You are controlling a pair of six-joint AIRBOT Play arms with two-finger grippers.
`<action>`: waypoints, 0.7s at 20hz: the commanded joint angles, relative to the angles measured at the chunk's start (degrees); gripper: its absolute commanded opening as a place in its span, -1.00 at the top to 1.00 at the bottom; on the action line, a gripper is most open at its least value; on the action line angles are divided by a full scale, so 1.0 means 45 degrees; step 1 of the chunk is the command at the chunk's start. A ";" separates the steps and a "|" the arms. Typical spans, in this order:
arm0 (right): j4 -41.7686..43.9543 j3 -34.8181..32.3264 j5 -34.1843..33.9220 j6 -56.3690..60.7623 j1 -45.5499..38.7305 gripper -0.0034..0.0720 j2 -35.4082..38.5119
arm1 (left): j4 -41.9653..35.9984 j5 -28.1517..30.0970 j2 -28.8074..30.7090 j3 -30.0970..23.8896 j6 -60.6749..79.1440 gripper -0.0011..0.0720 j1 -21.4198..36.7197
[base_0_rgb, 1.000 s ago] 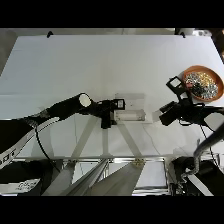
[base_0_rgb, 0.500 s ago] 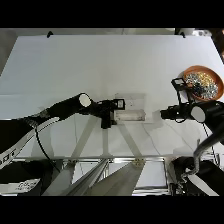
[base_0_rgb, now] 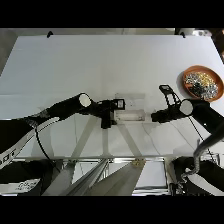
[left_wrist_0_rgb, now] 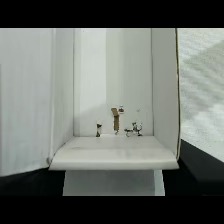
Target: Fold the box and place the chain.
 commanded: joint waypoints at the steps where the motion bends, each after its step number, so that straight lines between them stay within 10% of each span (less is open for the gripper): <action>1: 0.2778 -0.0005 0.0063 -0.2113 -0.0933 0.90 -0.0185 | 0.0005 0.0000 0.0005 0.0000 0.0000 -0.10 0.0010; 14: 0.3016 -0.0393 0.0364 -0.3327 -0.3410 0.90 -0.0189 | 0.0005 0.0000 0.0005 0.0000 -0.0005 -0.10 0.0010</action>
